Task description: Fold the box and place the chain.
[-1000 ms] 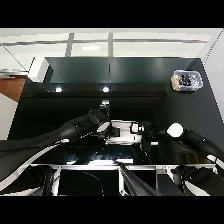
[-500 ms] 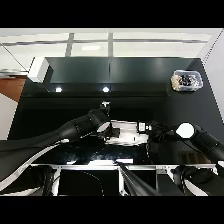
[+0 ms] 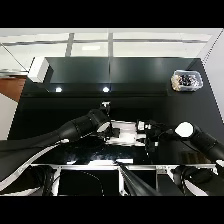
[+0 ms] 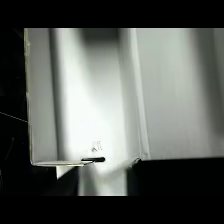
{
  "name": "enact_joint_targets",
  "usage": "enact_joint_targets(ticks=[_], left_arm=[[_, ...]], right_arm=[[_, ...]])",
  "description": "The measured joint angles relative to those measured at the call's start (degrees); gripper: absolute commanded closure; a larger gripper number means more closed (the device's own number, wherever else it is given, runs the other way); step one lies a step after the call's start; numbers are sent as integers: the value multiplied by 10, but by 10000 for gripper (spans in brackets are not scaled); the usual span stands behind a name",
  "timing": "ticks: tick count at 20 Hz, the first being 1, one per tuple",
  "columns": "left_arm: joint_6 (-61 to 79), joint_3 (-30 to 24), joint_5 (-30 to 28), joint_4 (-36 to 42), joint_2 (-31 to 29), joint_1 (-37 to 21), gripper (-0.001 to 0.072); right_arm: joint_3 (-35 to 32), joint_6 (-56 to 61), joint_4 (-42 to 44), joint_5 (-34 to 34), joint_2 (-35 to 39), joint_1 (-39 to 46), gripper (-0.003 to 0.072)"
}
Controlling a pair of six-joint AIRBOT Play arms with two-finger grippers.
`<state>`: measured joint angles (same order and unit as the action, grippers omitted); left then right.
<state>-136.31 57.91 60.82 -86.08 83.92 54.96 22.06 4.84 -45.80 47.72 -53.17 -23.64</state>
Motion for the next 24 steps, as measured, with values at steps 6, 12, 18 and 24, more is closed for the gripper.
enact_joint_targets(ticks=[6,12,18,24], left_arm=[[0,0,-1,0,0,0,681],[-2,0,-1,0,0,0,681],[-2,0,-2,0,0,0,681],[0,0,-3,0,0,0,680]], right_arm=[[0,-2,23,-13,-9,-35,447],[0,3,53,-43,-12,-45,447],[-1,8,64,-54,-16,-46,488],[2,23,65,-55,-14,-40,627]])
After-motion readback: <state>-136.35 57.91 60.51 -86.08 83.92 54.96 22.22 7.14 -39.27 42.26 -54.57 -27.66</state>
